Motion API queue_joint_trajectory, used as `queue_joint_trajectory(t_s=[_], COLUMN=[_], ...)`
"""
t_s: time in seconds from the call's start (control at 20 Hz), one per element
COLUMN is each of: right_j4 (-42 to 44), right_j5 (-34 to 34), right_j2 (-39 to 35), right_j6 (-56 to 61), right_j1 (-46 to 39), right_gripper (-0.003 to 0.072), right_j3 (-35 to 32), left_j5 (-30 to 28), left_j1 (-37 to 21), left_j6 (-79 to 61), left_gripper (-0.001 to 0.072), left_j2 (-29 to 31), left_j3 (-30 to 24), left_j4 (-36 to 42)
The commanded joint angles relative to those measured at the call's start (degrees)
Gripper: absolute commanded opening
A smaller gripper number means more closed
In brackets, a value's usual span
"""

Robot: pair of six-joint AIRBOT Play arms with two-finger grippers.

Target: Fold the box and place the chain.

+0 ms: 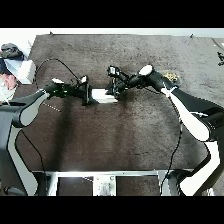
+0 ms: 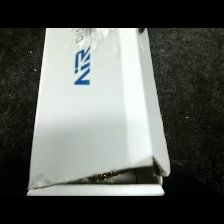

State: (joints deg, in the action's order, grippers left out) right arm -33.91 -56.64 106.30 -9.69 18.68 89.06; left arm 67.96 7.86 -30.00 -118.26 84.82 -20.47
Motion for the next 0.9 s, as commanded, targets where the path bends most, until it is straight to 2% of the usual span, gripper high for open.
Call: queue_joint_trajectory(t_s=[0.0, 0.45, 0.85], right_j4=[1.2, 3.5, -0.8], right_j5=[1.0, 1.0, 1.5], right_j2=[0.0, 0.0, 0.2], right_j6=[0.0, 0.0, 0.3], right_j1=[0.0, -0.1, 0.0], right_gripper=[0.0217, 0.0217, 0.0216], right_j3=[0.0, 0.1, 0.0], left_j5=[0.0, 0.0, 0.0], left_j1=[0.0, 0.0, 0.0], left_j6=[0.0, 0.0, 0.0], left_gripper=[0.0338, 0.0338, 0.0338], left_j2=[0.0, 0.0, 0.0], left_j3=[0.0, 0.0, 0.0], left_j4=[0.0, 0.0, 0.0])
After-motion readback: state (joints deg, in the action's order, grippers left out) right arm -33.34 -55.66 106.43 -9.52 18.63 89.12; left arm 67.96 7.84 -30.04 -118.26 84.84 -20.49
